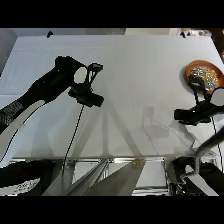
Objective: Fold the box and place the chain.
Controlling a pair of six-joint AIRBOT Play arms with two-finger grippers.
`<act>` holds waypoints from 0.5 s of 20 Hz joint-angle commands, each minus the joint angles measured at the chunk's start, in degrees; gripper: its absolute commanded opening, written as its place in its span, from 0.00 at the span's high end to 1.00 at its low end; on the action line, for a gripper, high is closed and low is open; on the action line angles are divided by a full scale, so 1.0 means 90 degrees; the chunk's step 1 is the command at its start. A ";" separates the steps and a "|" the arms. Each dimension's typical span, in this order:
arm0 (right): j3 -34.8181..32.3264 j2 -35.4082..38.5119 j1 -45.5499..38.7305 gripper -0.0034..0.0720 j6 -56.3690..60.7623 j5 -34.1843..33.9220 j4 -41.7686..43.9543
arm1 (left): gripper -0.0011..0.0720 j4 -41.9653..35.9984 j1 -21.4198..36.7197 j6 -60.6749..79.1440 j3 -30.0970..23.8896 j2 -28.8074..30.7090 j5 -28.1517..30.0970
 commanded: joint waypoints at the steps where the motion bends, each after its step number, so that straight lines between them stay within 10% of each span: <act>1: 0.0007 0.0005 0.0007 0.93 0.0002 0.0000 0.0002 | 0.80 0.0002 0.0005 0.0002 -0.0002 -0.0002 0.0000; 10: 0.0010 0.0005 0.0007 0.93 -0.0002 -0.0189 0.0138 | 0.80 0.0000 0.0005 0.0002 -0.0002 -0.0005 0.0000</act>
